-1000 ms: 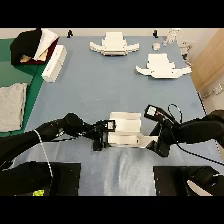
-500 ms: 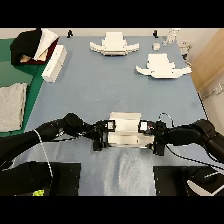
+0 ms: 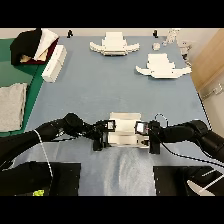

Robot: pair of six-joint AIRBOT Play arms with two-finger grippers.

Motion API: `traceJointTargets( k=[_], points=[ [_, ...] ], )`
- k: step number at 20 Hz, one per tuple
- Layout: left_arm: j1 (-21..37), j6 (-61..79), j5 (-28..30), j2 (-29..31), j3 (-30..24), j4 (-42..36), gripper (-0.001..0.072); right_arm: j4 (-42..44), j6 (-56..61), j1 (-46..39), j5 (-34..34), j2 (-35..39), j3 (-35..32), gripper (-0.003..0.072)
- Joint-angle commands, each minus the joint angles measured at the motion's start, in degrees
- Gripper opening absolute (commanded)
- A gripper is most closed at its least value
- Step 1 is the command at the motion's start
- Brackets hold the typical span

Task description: Fold the box.

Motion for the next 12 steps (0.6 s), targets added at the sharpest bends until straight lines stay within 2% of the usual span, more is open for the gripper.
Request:
traceJointTargets(
  k=[1, 2, 5, 12],
  points=[
    [0.0, 0.02, 0.0, 0.0, 0.04, 0.0, 0.0468, 3.15, -1.62, 0.04, 0.5, -0.35, -0.04, 0.0243],
    [0.0, 0.02, 0.0, 0.0, 0.04, 0.0, 0.0469, 3.93, -2.56, 0.04, 0.57, -0.7, -0.04, 0.0173],
    [0.0, 0.02, 0.0, 0.0, 0.04, 0.0, 0.0468, 6.49, -4.85, 0.04, 1.66, -2.25, -0.02, 0.0074],
    [0.0, 0.02, 0.0, 0.0, 0.04, 0.0, 0.0469, 9.25, -7.61, 1.18, 6.95, -4.83, -0.04, 0.0047]
  ],
)
